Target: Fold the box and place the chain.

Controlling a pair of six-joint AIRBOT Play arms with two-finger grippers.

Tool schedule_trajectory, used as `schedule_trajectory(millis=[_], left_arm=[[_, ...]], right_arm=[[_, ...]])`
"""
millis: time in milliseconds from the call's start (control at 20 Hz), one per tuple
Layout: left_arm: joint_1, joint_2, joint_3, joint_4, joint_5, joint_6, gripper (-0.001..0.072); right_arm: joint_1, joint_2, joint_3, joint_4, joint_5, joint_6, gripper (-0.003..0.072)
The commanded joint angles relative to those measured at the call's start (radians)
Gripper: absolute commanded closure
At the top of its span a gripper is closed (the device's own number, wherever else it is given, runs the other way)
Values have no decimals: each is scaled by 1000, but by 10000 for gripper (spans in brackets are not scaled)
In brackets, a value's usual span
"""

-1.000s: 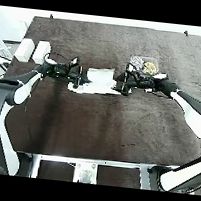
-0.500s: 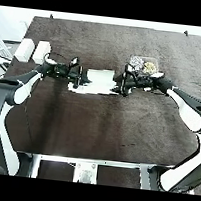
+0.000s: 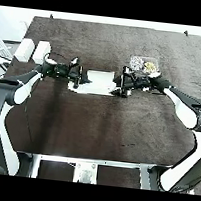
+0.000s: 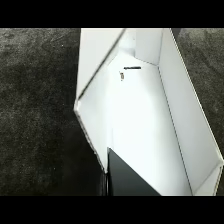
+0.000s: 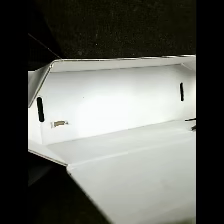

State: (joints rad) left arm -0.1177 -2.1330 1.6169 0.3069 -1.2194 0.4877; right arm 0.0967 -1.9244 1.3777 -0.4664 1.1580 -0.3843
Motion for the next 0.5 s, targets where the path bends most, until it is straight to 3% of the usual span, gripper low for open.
schedule_trajectory(millis=[0,450], left_arm=[[1,-1,0,0,1,0,686],[1,-1,0,0,1,0,686]], right_arm=[[10,-5,11,0,7,-10,51],[33,-53,71,-3,23,-35,52]])
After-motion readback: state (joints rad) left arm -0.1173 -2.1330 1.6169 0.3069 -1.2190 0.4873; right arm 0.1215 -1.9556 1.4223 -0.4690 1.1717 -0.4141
